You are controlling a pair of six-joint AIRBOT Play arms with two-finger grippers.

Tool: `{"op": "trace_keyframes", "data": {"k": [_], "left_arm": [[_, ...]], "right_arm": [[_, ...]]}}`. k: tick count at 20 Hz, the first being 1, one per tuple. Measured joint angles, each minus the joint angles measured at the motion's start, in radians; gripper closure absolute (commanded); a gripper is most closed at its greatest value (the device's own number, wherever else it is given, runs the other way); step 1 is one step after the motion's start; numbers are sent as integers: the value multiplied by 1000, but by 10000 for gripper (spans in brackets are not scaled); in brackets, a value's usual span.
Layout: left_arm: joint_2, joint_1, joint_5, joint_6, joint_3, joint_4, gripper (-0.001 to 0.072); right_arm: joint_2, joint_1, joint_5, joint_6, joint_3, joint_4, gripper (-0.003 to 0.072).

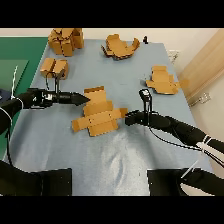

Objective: Fold the box.

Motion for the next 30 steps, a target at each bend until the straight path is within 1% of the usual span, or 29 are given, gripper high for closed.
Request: {"op": "trace_keyframes", "data": {"k": [1,2,3,7,8,9,10,11,13,14,18,20,21,23,25,27,30], "left_arm": [[0,-4,13,0,0,-3,452],[0,-4,19,0,0,-6,664],[0,-5,24,1,0,-6,690],[0,-9,28,40,0,-13,690],[0,-9,28,53,0,-14,691],[0,-9,28,77,0,-14,691],[0,-9,31,113,1,-11,692],[0,-9,26,150,5,-12,694],[0,-9,10,220,21,-11,696],[0,-9,-5,269,34,-10,697],[1,-18,-67,537,82,-10,699],[3,-34,-85,640,93,-4,699],[3,-45,-89,678,97,18,699],[4,-68,-97,727,100,64,699],[4,-82,-96,762,93,94,699],[4,-86,-88,789,81,116,698],[3,-83,-80,818,67,119,697]], "right_arm": [[0,0,-2,0,0,0,685],[0,0,-5,0,0,0,686],[0,0,-8,0,0,0,686],[0,0,-10,0,0,0,684],[0,0,-14,0,0,0,662],[1,0,-19,0,0,-1,443],[5,0,-48,0,0,-13,179],[14,2,-64,0,1,-30,65],[46,0,-107,0,2,-105,64],[70,0,-145,0,2,-166,65],[200,0,-330,30,3,-478,65],[275,6,-400,24,3,-583,123],[308,19,-422,-6,4,-609,177],[360,63,-455,-83,11,-646,178],[379,122,-472,-135,24,-663,236],[368,187,-481,-164,38,-678,236],[300,272,-471,-196,56,-682,236]]}}
